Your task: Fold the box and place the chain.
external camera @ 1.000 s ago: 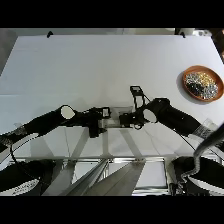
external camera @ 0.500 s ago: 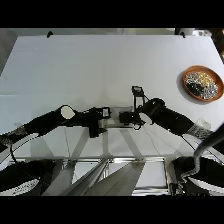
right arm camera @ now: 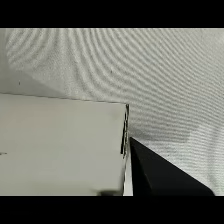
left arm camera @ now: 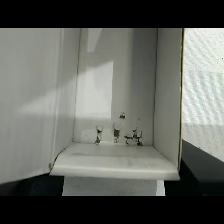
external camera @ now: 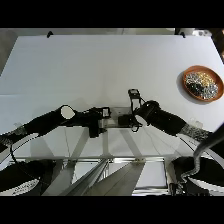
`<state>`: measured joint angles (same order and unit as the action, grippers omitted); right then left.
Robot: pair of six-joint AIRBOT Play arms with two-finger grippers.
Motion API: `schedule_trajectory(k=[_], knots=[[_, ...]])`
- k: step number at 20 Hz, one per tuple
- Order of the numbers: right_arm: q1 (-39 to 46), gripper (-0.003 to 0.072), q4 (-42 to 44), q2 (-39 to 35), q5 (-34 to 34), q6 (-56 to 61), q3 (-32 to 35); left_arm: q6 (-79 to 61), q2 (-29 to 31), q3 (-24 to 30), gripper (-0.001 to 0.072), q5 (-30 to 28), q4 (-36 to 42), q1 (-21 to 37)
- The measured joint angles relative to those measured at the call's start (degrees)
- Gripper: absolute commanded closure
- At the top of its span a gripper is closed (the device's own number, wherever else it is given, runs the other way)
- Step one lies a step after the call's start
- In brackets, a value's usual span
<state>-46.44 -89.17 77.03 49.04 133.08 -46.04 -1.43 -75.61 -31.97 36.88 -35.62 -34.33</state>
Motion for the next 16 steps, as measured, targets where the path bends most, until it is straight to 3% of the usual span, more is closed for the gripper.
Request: schedule_trajectory(k=[4, 7, 8, 9, 10, 13, 15, 16], knots=[[-0.3, 0.0667, -0.5, 0.3, 1.0, -0.7, 0.0, 0.0, 0.0, 0.0, 0.0502, 0.0, 0.0, 0.0], [-0.4, 0.0661, -0.5, 0.3, 1.2, -1.6, 0.0, 0.1, 0.0, 0.0, 0.0502, 0.1, 0.0, 0.0], [-0.5, 0.0556, -0.5, 0.4, 1.2, -2.0, 0.0, 0.1, 0.0, 0.0, 0.0502, 0.1, 0.0, 0.0], [-0.5, 0.0382, -0.7, 0.4, 1.3, -2.8, 0.0, 0.1, 0.0, 0.0, 0.0502, 0.1, 0.0, 0.0], [-0.5, 0.0326, -0.9, 0.4, 1.4, -3.2, 0.0, -0.1, 0.0, 0.0, 0.0502, 0.1, 0.0, 0.0], [-0.5, 0.0352, -0.9, 0.4, 1.6, -4.0, 0.0, -0.1, 0.0, 0.0, 0.0502, 0.1, 0.0, 0.0], [-0.5, 0.0511, -0.7, 0.4, 1.0, -4.3, 0.0, 0.0, 0.0, 0.0, 0.0502, 0.1, 0.0, 0.0], [-0.5, 0.0545, -0.4, 0.4, 0.4, -4.3, 0.0, 0.0, 0.0, 0.0, 0.0502, 0.1, 0.0, 0.0]])
